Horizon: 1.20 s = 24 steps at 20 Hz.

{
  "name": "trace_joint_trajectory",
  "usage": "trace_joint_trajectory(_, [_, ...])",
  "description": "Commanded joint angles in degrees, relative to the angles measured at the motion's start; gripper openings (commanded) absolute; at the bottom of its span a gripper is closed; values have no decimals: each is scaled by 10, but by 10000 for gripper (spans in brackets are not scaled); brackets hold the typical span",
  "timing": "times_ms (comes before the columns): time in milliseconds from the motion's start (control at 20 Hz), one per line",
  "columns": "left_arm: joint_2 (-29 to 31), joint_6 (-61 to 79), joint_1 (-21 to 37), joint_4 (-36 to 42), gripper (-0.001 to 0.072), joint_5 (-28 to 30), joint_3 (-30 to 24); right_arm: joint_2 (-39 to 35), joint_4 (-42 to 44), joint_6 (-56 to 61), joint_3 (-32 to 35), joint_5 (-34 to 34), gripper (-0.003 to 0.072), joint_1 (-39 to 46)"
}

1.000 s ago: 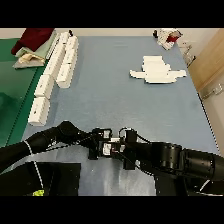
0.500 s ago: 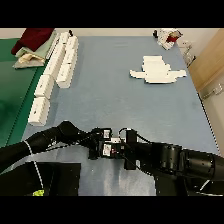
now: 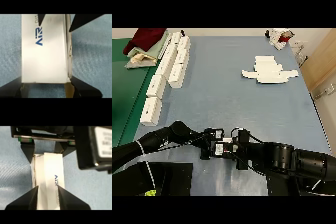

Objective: Fold the box.

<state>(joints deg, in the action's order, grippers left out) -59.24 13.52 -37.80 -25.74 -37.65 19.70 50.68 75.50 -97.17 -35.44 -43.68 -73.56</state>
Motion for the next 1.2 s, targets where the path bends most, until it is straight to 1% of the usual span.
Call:
trace_joint_trajectory(0, [0, 0, 0, 0, 522, 1, 0, -4, 3, 0, -2, 2, 402, 0])
trace_joint_trajectory(150, [0, 0, 0, 0, 522, 1, 0, -22, 4, 12, -7, 2, 402, 0])
trace_joint_trajectory(250, [0, 0, 0, 0, 522, 1, 0, -47, 12, 33, -9, 12, 402, 0])
trace_joint_trajectory(300, [0, 0, 0, 0, 522, 1, 0, -63, 31, 34, -9, 22, 392, 0])
trace_joint_trajectory(350, [0, 0, 0, 0, 522, 1, 0, -78, 46, 42, -7, 33, 358, 4])
trace_joint_trajectory(400, [0, 0, 0, 0, 522, 1, 0, -94, 61, 59, 1, 49, 341, 11])
trace_joint_trajectory(450, [0, 0, 0, 0, 522, 1, 0, -109, 72, 81, 15, 70, 213, 18])
trace_joint_trajectory(500, [0, 0, 0, 0, 522, 1, 0, -129, 82, 116, 40, 109, 79, 26])
trace_joint_trajectory(550, [0, 0, 0, 0, 522, 1, 0, -149, 88, 157, 71, 159, 16, 31])
trace_joint_trajectory(700, [0, 0, 0, 0, 522, 1, 0, -205, 90, 333, 200, 360, 15, 36])
trace_joint_trajectory(750, [0, 0, 0, 0, 522, 1, 0, -212, 90, 362, 238, 418, 15, 36])
trace_joint_trajectory(800, [0, 0, 0, 0, 522, 1, 0, -213, 91, 377, 268, 461, 17, 37])
trace_joint_trajectory(850, [0, 0, 0, 0, 522, 1, 0, -210, 94, 378, 280, 473, 22, 42])
trace_joint_trajectory(900, [0, 0, 0, 0, 522, 1, 0, -204, 94, 378, 283, 469, 23, 48])
trace_joint_trajectory(1150, [0, 0, 0, 0, 522, 1, 0, -174, 66, 374, 283, 467, 23, 86])
